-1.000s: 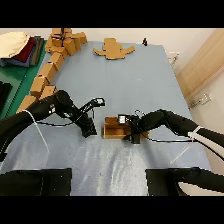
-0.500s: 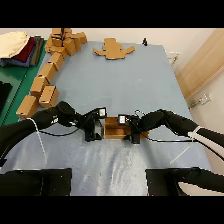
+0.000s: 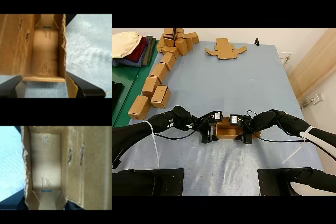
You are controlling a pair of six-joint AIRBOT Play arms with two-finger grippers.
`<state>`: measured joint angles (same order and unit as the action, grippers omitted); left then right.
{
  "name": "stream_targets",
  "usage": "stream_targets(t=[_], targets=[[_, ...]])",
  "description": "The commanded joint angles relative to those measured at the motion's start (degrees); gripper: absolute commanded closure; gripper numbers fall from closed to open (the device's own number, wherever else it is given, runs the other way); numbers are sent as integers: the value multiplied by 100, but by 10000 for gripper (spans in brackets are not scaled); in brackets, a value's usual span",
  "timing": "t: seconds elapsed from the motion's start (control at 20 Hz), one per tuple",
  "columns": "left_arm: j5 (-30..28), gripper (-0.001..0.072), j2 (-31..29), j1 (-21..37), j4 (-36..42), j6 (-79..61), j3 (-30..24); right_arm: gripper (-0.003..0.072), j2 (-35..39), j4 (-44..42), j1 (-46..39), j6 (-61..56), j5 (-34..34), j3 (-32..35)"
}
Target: Fold the box.
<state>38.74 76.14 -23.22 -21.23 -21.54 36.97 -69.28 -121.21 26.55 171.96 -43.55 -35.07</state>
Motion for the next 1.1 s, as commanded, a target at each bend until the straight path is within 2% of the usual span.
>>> stream_targets(t=[0.0,0.15,0.2,0.25,0.3,1.05], targets=[[-15,13,7,-87,-61,-52,-2,170,-4,0,0,-2,0,2],[-9,14,15,-146,-190,-52,-2,170,-4,0,-2,-2,0,2],[-15,60,17,-179,-227,-50,4,170,-4,0,0,-2,0,2],[-24,276,20,-181,-240,-46,4,170,-4,0,0,-2,0,2],[-35,357,20,-181,-236,-31,7,170,-4,0,-2,-2,0,2],[-129,357,17,-179,-236,79,4,170,-4,0,0,-2,0,2]])
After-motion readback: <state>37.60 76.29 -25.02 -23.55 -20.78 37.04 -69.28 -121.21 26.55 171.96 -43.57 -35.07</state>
